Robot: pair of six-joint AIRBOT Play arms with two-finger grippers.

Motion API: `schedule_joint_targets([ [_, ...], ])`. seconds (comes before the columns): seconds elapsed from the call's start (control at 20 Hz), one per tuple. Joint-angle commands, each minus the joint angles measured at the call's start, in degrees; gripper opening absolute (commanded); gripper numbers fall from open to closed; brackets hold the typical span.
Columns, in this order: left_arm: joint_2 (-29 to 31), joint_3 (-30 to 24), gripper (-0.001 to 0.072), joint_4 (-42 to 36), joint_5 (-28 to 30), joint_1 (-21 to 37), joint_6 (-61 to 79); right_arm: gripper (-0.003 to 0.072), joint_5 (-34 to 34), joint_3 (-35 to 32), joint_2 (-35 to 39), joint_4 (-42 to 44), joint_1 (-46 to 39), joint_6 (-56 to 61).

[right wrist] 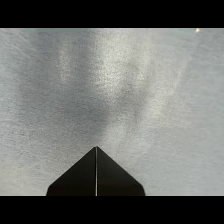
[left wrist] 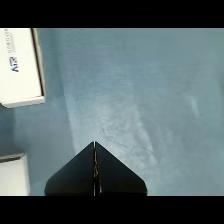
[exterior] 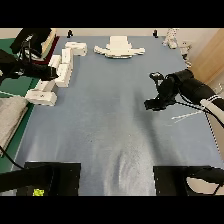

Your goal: Fold the box.

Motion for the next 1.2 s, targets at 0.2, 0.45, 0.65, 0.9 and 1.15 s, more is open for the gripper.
schedule_joint_targets([
  [0.2, 11.6, -5.2, 0.0011, 4.1, -8.6, -10.4, -6.6, 0.0004, 0.0, 0.0, 0.0, 0.0, 0.0, 0.0],
  [0.45, 23.3, -20.0, 0.0011, 7.2, -3.6, -18.9, -19.3, 0.0004, 0.0, 0.0, 0.0, 0.0, 0.0, 0.0],
  [0.65, 29.7, -32.7, 0.0015, 8.1, 3.3, -25.5, -25.7, 0.0004, 0.0, 0.0, 0.0, 0.0, 0.0, 0.0],
  [0.9, 29.0, -36.9, 0.0016, 7.5, 4.7, -26.9, -25.7, 0.0004, 0.0, 0.0, 0.0, 0.0, 0.0, 0.0],
  [1.15, 29.0, -36.9, 0.0016, 7.5, 4.7, -26.9, -25.7, 0.0004, 0.0, 0.0, 0.0, 0.0, 0.0, 0.0],
])
